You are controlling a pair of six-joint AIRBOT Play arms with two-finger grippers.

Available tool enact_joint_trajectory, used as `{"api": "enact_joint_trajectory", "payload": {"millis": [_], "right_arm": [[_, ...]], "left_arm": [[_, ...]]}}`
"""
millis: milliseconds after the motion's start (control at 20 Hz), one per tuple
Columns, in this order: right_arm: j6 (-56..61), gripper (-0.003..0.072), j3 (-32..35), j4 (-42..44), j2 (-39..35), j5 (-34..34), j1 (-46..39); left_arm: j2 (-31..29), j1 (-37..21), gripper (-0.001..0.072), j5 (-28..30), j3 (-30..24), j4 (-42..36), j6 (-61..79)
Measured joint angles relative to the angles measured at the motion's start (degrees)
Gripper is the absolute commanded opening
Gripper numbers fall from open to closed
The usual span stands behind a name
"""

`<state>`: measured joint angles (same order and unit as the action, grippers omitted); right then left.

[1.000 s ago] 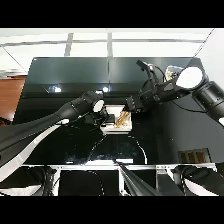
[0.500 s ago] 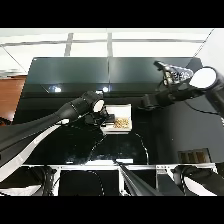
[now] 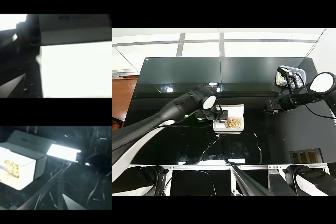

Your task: Fold the box and place the chain.

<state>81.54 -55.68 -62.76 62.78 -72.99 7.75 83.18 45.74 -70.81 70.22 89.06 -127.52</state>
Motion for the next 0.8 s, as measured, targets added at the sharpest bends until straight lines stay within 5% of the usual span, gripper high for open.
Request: {"api": "enact_joint_trajectory", "payload": {"millis": [150,300,600,800], "right_arm": [[-0.13,0.0337,0.2,-0.13,0.0,0.24,-0.07],[-0.15,0.0338,0.24,-0.2,0.0,1.4,-0.11],[-0.2,0.0337,0.28,-0.26,0.0,5.86,-0.11],[-0.2,0.0337,0.31,-0.31,0.0,8.07,-0.11]], "left_arm": [[-7.45,-2.01,0.0668,-3.19,-2.78,5.09,4.2],[-15.28,-10.54,0.0667,-2.67,-10.56,4.42,9.14],[-20.24,-29.83,0.0719,6.25,-28.74,-33.27,58.75],[-17.4,-31.45,0.0719,9.27,-32.52,-45.46,99.19]]}}
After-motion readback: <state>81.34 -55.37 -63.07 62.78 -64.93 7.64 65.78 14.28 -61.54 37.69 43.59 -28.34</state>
